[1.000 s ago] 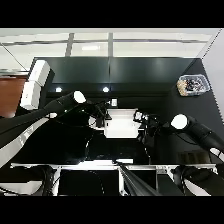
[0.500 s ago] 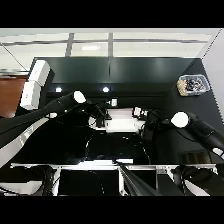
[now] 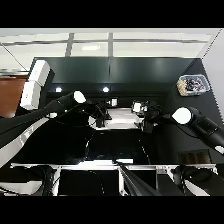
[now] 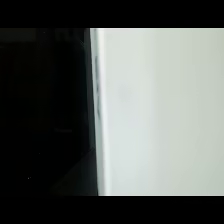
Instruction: Fold the box and place the chain.
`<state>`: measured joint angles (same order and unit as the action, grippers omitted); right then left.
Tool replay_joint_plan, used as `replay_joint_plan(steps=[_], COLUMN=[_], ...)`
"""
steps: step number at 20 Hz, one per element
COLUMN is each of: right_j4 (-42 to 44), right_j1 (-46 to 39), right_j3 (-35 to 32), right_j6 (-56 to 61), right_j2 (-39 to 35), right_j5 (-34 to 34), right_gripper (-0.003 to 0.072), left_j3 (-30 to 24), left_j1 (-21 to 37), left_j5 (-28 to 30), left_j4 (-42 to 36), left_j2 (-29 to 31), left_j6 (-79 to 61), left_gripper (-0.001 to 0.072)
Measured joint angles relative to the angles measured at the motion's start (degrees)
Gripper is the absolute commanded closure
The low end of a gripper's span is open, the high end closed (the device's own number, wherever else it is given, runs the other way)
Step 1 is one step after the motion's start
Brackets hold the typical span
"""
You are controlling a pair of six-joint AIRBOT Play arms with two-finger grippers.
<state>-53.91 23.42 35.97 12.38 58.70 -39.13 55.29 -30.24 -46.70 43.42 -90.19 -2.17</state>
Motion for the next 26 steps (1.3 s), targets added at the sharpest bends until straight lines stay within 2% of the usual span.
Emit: replay_joint_plan(steps=[7, 15, 26], right_j4=[2.4, 14.6, 17.6], right_j1=[-2.6, -4.7, -4.8], right_j3=[0.1, 0.1, -1.7], right_j6=[-0.9, -13.2, -22.4], right_j2=[1.2, 5.8, 10.8], right_j5=[0.3, -4.1, -5.1], right_gripper=[0.0036, 0.0035, 0.0036], left_j3=[0.0, 0.0, 0.0], left_j1=[0.0, 0.0, 0.0], left_j5=[0.0, -0.1, -0.2], left_j4=[0.0, 0.0, 0.1], left_j2=[0.0, 0.0, 0.0], left_j6=[0.0, 0.0, -0.2], left_gripper=[0.0682, 0.0682, 0.0682])
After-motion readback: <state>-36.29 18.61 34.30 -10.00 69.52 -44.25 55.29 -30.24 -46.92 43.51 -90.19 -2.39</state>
